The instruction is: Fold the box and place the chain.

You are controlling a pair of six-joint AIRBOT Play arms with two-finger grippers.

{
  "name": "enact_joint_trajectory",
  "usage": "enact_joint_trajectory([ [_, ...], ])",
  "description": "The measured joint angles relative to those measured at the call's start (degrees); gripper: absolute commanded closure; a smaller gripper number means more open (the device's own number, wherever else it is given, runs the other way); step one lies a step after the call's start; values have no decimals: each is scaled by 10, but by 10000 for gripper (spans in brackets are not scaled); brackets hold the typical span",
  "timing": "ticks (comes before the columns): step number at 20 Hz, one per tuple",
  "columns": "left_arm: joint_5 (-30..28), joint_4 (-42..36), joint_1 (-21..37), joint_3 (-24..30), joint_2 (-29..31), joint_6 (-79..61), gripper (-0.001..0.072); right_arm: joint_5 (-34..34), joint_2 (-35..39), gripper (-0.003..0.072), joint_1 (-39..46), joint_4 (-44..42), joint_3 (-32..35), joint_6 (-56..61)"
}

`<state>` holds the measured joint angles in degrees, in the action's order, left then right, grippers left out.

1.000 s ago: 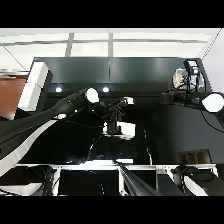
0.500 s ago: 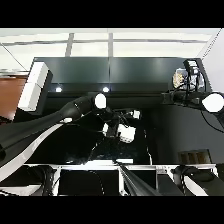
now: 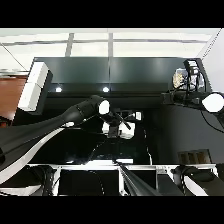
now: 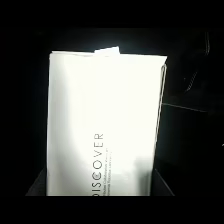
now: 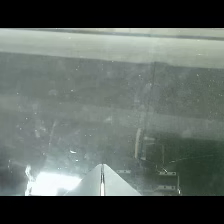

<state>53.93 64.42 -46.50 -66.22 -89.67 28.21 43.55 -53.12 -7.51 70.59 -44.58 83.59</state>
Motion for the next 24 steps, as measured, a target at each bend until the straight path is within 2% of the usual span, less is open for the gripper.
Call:
enact_joint_trajectory([
  [4,17,65,45,1,51,121,359,7,0,676,0,1,0,0],
  [7,60,140,118,10,102,247,359,10,0,677,0,2,0,0],
  [12,134,227,328,79,197,419,358,12,0,676,0,2,0,0],
  [17,201,238,584,161,256,441,357,12,0,677,0,2,0,0],
  [19,222,227,661,179,263,420,357,11,0,676,0,2,0,0],
  [24,204,235,796,195,275,382,357,8,0,676,0,2,0,0],
])
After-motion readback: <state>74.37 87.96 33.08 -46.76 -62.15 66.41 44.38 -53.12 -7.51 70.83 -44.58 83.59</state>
